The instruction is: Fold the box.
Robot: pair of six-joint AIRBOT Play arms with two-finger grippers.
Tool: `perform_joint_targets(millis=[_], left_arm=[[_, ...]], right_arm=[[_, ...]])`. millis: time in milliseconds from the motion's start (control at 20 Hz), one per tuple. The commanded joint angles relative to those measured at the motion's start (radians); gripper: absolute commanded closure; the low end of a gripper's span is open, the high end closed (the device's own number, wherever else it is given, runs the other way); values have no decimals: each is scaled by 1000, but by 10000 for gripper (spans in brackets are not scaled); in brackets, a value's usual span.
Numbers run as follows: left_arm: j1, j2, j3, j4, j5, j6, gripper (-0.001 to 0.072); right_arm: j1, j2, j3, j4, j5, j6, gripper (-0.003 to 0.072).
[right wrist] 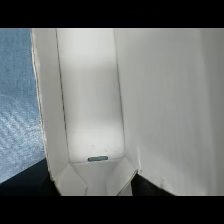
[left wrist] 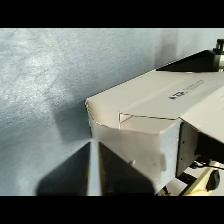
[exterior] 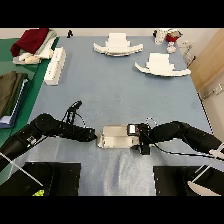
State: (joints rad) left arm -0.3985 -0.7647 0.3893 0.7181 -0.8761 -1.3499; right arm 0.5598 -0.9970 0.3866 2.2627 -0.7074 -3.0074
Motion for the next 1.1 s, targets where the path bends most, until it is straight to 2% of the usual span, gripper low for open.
perform_joint_targets(millis=[0,200,350,500,550,600,750,1050], left_arm=[[-1,2,6,-34,-5,1,268],[-1,2,6,-70,2,0,267],[-6,-12,4,-167,12,24,267],[-55,-54,5,-153,32,24,268],[-76,-64,10,-129,47,0,269],[-100,-73,19,-88,64,-47,300],[-197,-87,72,91,130,-243,301],[-406,-195,212,385,117,-608,301]], right_arm=[[1,0,0,0,0,0,135],[1,0,0,0,0,0,136],[1,0,0,0,0,0,135],[1,0,0,0,0,0,135],[1,0,0,0,0,0,136],[1,0,0,0,0,0,136],[1,0,0,0,0,0,136],[1,0,0,0,0,0,136]])
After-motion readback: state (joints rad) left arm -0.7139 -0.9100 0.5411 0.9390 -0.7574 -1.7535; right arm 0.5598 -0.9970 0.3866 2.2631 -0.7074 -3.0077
